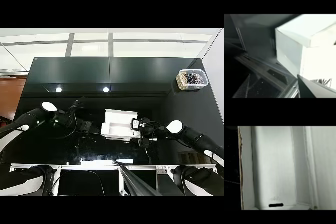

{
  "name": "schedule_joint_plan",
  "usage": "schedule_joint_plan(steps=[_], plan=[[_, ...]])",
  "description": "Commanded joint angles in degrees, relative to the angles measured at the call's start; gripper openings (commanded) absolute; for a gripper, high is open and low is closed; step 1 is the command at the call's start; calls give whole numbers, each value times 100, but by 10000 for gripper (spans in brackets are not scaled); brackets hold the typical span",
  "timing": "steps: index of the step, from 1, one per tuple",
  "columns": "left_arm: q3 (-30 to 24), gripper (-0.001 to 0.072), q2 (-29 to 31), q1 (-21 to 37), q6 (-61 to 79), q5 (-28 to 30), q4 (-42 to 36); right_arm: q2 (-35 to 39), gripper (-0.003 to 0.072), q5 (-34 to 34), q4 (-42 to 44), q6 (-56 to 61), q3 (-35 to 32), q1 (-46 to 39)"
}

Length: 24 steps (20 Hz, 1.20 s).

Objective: Fold the box and place the chain.

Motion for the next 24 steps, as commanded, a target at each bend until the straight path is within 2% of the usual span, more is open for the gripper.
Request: schedule_joint_plan(steps=[1, 8, 15, 16, 17, 18, 24], plan=[[120, 707, 0, 0, 48, -140, 17, -2, 96, 2, 2, 2, -2, 2], [289, 694, 0, -48, -153, -264, -212, -2, 96, 2, 2, 2, -2, 2], [782, 672, -2, -699, -520, -68, -184, -2, 96, 2, 2, 2, -2, 2], [861, 615, -2, -748, -745, -52, -181, -2, 96, 2, 2, 2, -2, 2], [914, 513, 0, -769, -892, -68, -184, -2, 96, 2, 2, 2, -2, 2], [938, 481, 0, -793, -966, -76, -177, -2, 96, 2, 2, 2, -2, 2], [938, 482, 0, -1034, -1753, -22, 595, -2, 96, 2, 2, 2, -2, 2]])
